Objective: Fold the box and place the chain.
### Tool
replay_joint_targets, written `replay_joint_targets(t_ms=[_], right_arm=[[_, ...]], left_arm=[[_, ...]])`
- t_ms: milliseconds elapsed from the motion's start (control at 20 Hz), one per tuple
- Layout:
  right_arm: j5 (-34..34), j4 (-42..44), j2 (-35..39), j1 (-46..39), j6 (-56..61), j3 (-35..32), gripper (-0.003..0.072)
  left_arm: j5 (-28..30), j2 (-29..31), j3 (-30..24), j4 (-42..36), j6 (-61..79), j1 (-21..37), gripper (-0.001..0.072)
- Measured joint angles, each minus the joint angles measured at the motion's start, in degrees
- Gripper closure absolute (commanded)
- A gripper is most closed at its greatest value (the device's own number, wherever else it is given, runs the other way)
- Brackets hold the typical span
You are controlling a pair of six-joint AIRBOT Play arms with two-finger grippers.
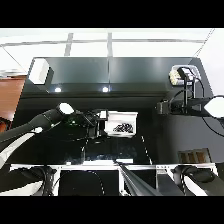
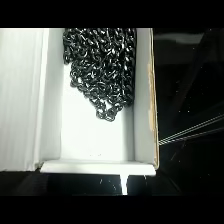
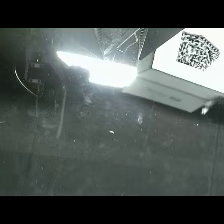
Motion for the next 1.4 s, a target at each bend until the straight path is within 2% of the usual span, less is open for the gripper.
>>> replay_joint_targets(t_ms=[50,200,400,650,700,750,900,1050,1200,1400], right_arm=[[-0.2,0.0,0.0,0.0,0.0,0.0,0.0419],[-1.1,0.0,0.0,0.0,0.0,0.0,0.0419],[-7.2,0.0,-1.2,0.0,1.1,0.0,0.0418],[-12.3,4.0,-8.3,0.0,2.2,0.0,0.0415],[-13.7,4.9,-9.9,0.0,1.6,0.0,0.0226],[-15.4,5.7,-11.5,0.0,1.1,0.0,0.0003],[-19.0,8.5,-15.6,0.8,-1.4,0.5,0.0001],[-18.6,12.3,-17.6,2.7,-10.4,2.3,0.0001],[-17.2,15.2,-18.4,5.1,-20.8,3.9,0.0002],[-11.9,16.8,-18.7,7.5,-32.7,4.7,0.0002]], left_arm=[[0.2,0.0,0.0,0.1,0.0,-0.2,0.0247],[1.1,0.0,0.0,0.3,-0.4,-0.7,0.0247],[3.5,0.0,0.0,0.4,-2.4,-0.7,0.0247],[5.2,0.0,0.1,0.6,-3.3,-0.6,0.0247],[5.4,0.0,0.1,0.9,-3.3,-0.6,0.0247],[5.5,0.0,0.1,1.1,-3.3,-0.6,0.0247],[5.7,0.0,0.1,1.7,-3.4,-0.6,0.0246],[5.7,-0.1,0.1,1.9,-3.4,-0.6,0.0245],[5.8,-0.1,0.1,2.1,-3.4,-0.6,0.0245],[5.9,-0.1,0.1,2.2,-3.4,-0.6,0.0245]])
